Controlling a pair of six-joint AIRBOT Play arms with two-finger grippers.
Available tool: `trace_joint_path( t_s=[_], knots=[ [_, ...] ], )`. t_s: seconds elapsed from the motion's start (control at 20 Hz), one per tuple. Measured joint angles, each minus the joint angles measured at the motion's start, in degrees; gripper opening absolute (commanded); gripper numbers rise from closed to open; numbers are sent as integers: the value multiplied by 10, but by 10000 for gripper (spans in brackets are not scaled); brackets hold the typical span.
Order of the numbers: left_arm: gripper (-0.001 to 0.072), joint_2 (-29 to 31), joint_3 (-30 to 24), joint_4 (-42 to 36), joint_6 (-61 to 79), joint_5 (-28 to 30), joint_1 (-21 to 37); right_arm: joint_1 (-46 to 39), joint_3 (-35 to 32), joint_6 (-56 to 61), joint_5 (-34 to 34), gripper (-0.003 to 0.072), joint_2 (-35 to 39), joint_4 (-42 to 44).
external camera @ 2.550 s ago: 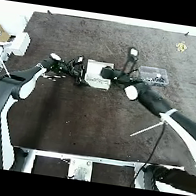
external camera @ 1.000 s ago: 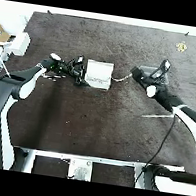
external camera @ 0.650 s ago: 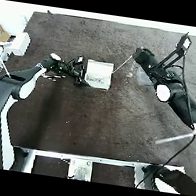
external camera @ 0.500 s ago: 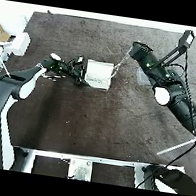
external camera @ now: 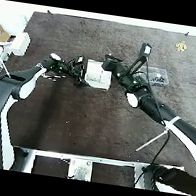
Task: Fold the box and place the chain.
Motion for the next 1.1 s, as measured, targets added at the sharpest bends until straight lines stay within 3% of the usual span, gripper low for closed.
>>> trace_joint_path(
  t_s=[0.1,0.15,0.2,0.25,0.3,0.35,0.55,0.8,0.95,1.1],
  knots=[
    [353,0,0,0,0,0,0,2,0,2,-2,1,-15,2],
    [353,0,0,0,0,0,0,3,0,3,-2,49,-22,3],
    [353,0,0,0,0,0,0,3,0,3,0,253,-28,4],
    [353,0,0,0,0,0,0,2,0,2,8,263,-34,3],
    [353,0,0,0,0,0,0,0,0,-3,17,261,-39,-2],
    [353,0,0,0,0,0,0,-3,0,-9,23,195,-42,-9],
    [353,0,0,0,0,0,0,-38,7,-22,54,196,-30,-54],
    [353,0,0,0,0,0,0,-93,82,-105,199,194,-14,-92],
    [353,0,0,0,0,0,0,-123,139,-214,277,195,-13,-52],
    [353,0,0,0,0,0,0,-157,179,-334,323,195,-17,42]
  ],
)
